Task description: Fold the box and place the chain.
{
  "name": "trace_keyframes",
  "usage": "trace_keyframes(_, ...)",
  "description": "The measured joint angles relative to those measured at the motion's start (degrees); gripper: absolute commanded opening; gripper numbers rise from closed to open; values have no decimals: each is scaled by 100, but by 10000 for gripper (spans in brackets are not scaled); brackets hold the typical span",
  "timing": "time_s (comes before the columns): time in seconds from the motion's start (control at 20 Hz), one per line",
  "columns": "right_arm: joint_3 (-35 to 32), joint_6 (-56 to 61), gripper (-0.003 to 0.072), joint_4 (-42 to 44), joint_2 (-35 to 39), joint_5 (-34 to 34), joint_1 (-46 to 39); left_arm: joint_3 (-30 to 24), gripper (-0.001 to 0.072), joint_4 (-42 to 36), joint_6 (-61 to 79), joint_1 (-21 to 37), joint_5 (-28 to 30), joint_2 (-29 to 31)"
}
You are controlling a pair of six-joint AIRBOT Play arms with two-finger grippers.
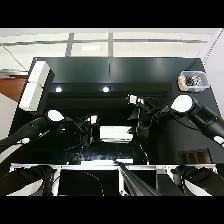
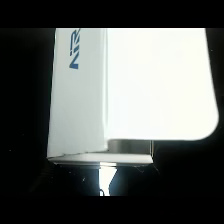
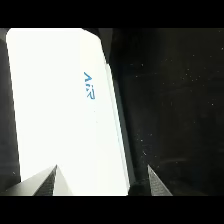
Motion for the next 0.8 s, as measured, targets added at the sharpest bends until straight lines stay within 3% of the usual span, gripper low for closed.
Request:
trace_keyframes(0.65, -275, -173, 705, -308, -52, -291, 417, 0, 475, 0, 0, 0, 0, 0)
trace_keyframes(0.75, -282, -173, 448, -310, -52, -326, 442, 0, 475, 0, -2, 0, 0, 0)
trace_keyframes(0.8, -284, -170, 378, -317, -52, -326, 459, 0, 475, -2, -13, 0, 0, 0)
